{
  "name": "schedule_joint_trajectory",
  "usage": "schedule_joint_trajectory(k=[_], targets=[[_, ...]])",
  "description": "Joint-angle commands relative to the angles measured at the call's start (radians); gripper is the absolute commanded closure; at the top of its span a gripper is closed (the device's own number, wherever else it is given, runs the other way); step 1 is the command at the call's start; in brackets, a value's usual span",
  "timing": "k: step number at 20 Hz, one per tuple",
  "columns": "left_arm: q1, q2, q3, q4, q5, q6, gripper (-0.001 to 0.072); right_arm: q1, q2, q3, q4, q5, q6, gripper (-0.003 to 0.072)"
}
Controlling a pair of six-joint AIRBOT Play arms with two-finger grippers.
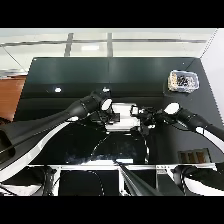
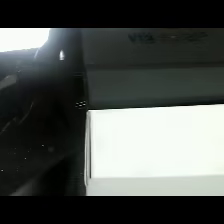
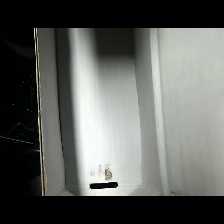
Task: Fold the box and place the chain.
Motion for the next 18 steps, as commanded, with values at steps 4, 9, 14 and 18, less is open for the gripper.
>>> schedule_joint_trajectory(k=[4,9,14,18], targets=[[-0.003,-0.012,0.011,-0.001,-0.013,-0.006,0.0683,0.001,0.0,0.0,0.0,0.0,0.0,0.0599],[-0.003,-0.012,0.011,-0.004,-0.005,-0.005,0.0682,0.001,0.0,0.0,0.001,0.0,0.001,0.0568],[-0.003,-0.012,0.011,-0.004,-0.016,-0.005,0.0682,-0.012,0.059,0.005,-0.104,0.003,0.114,-0.0034],[-0.003,-0.012,0.011,-0.004,-0.016,-0.005,0.0681,-0.037,0.144,0.005,-0.231,0.076,0.132,-0.0034]])
